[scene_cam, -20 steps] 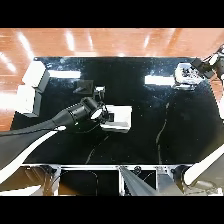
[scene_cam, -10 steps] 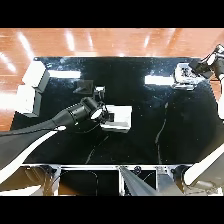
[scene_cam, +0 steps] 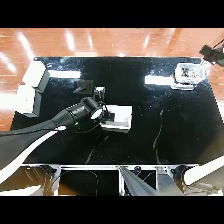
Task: Fold the box and place the chain.
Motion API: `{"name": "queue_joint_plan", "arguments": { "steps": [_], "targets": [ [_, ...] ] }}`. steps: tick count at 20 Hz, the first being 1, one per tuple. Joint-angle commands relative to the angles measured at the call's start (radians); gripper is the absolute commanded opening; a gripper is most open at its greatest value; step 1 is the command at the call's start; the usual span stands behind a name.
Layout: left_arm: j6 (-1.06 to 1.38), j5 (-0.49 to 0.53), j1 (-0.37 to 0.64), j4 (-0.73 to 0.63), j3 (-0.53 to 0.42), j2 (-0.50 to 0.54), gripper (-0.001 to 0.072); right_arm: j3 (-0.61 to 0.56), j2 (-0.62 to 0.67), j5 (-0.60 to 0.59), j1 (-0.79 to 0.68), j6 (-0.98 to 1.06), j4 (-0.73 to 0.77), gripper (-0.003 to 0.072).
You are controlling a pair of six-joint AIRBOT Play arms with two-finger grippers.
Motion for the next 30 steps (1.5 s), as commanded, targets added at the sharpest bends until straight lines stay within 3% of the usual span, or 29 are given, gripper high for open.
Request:
{"name": "queue_joint_plan", "arguments": {
  "steps": [1,13,17,21,26,30],
  "targets": [
    [0.000,0.010,0.000,0.001,0.000,0.000,0.0026,0.001,0.135,0.006,0.001,-0.037,0.002,0.0023],
    [0.001,0.005,-0.008,-0.022,0.000,0.000,0.0026,0.006,0.706,-0.075,0.122,-0.188,0.002,0.0023],
    [0.001,0.002,-0.029,-0.021,0.000,-0.001,0.0026,0.090,0.814,-0.039,0.232,-0.239,0.002,0.0023],
    [0.001,0.002,-0.033,-0.021,0.000,-0.001,0.0026,0.153,0.882,0.039,0.440,-0.258,0.008,0.0029],
    [0.001,0.002,-0.033,-0.021,0.000,-0.001,0.0026,0.152,0.945,0.203,0.826,-0.251,0.078,0.0029],
    [0.001,-0.001,-0.033,-0.021,0.000,-0.001,0.0026,0.057,0.945,0.204,1.002,-0.215,0.078,0.0029]
  ]
}}
